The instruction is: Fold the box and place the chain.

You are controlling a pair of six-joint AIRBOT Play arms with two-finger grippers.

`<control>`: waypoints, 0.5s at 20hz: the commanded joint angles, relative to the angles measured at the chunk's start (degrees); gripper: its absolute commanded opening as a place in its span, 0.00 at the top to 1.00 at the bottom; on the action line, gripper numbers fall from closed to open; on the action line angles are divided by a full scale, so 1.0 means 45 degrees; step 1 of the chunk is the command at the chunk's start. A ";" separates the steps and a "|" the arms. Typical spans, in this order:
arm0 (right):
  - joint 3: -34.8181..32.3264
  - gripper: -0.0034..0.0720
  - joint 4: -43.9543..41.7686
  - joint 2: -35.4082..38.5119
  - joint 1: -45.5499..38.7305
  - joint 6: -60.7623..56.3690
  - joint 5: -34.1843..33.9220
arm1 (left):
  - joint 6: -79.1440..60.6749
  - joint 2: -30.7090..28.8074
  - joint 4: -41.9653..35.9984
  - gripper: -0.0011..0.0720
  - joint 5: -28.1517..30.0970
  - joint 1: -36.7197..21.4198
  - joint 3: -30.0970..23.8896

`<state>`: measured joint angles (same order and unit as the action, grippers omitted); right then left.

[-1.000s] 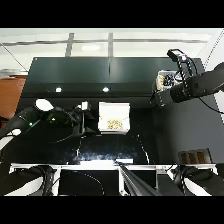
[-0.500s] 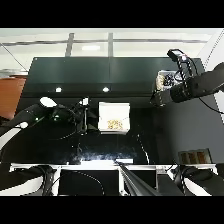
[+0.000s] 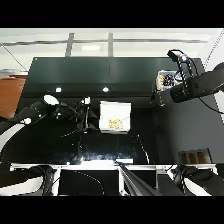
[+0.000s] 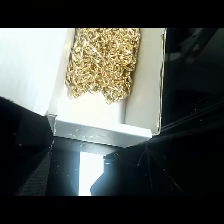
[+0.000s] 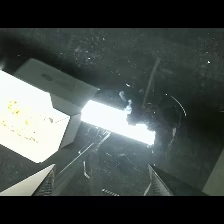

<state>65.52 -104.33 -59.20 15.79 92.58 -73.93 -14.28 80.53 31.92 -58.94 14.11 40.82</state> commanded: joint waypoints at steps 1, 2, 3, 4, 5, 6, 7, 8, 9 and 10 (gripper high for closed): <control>0.0010 0.03 0.0010 0.0005 0.0005 -0.0010 0.0019 | -0.0597 0.0010 0.0189 0.03 -0.0049 0.0058 0.0092; 0.0010 0.03 0.0010 0.0005 0.0005 -0.0010 0.0019 | -0.0792 0.0010 0.0253 0.03 -0.0005 0.0136 0.0141; 0.0010 0.03 0.0010 0.0005 0.0005 -0.0010 0.0019 | -0.0792 0.0010 0.0287 0.01 0.0112 0.0219 0.0160; 0.0010 0.03 0.0010 0.0005 0.0005 -0.0010 0.0029 | -0.0792 0.0015 0.0287 0.01 0.0155 0.0287 0.0160; 0.0010 0.03 0.0010 0.0005 0.0005 -0.0005 0.0063 | -0.0787 0.0015 0.0301 0.01 0.0277 0.0340 0.0155; 0.0010 0.02 0.0010 0.0005 0.0005 -0.0005 0.0063 | -0.0792 0.0015 0.0287 0.01 0.0364 0.0466 0.0155; 0.0010 0.02 0.0010 0.0005 0.0005 0.0000 0.0063 | -0.0792 0.0015 0.0287 0.00 0.0442 0.0612 0.0155; 0.0010 0.02 0.0010 0.0005 0.0005 0.0005 0.0058 | -0.0787 0.0015 0.0287 0.00 0.0578 0.0772 0.0155; 0.0010 0.02 0.0010 0.0005 0.0005 0.0005 0.0058 | -0.0763 0.0015 0.0291 0.00 0.0811 0.0918 0.0155; 0.0010 0.02 0.0010 0.0005 0.0005 0.0005 0.0058 | -0.0617 0.0015 0.0287 0.00 0.1064 0.1001 0.0160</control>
<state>65.52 -104.29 -59.20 15.79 92.55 -73.71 -17.47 80.55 33.12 -56.64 17.26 41.47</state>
